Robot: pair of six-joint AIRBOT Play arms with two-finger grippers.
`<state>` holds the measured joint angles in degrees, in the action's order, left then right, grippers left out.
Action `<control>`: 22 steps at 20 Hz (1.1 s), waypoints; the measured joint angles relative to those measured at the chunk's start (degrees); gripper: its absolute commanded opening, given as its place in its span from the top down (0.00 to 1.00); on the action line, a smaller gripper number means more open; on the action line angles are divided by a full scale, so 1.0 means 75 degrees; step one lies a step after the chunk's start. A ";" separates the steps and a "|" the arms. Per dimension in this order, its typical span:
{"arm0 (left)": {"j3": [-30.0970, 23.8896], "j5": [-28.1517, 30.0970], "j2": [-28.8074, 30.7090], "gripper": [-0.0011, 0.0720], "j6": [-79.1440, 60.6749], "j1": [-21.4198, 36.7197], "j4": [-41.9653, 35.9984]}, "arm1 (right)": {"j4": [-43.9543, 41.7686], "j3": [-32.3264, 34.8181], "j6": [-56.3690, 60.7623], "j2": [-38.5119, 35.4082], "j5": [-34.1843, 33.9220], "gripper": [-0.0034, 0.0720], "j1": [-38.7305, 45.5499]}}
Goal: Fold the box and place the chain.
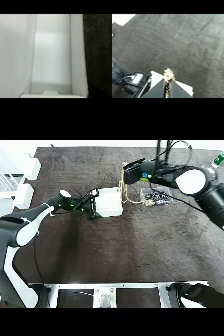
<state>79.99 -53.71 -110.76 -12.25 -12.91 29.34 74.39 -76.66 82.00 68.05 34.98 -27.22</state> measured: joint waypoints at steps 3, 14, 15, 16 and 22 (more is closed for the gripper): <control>0.0000 0.0003 0.0000 0.35 0.0000 0.0000 0.0003 | -0.0108 0.0000 0.0000 0.0408 -0.0122 0.94 -0.0245; 0.0000 0.0006 0.0000 0.35 0.0000 0.0000 0.0003 | -0.0297 0.0000 -0.0111 0.1684 -0.0271 0.55 -0.0495; 0.0000 0.0009 0.0000 0.35 0.0000 0.0000 0.0003 | -0.0271 0.0000 -0.0152 0.1708 -0.0274 0.55 -0.0452; 0.0000 0.0009 0.0000 0.35 0.0000 0.0000 0.0003 | -0.0256 0.0000 -0.0160 0.1714 -0.0248 0.55 -0.0393; 0.0000 0.0009 0.0000 0.35 0.0000 0.0000 0.0003 | -0.0210 0.0554 -0.0181 0.1326 0.0571 0.55 0.0618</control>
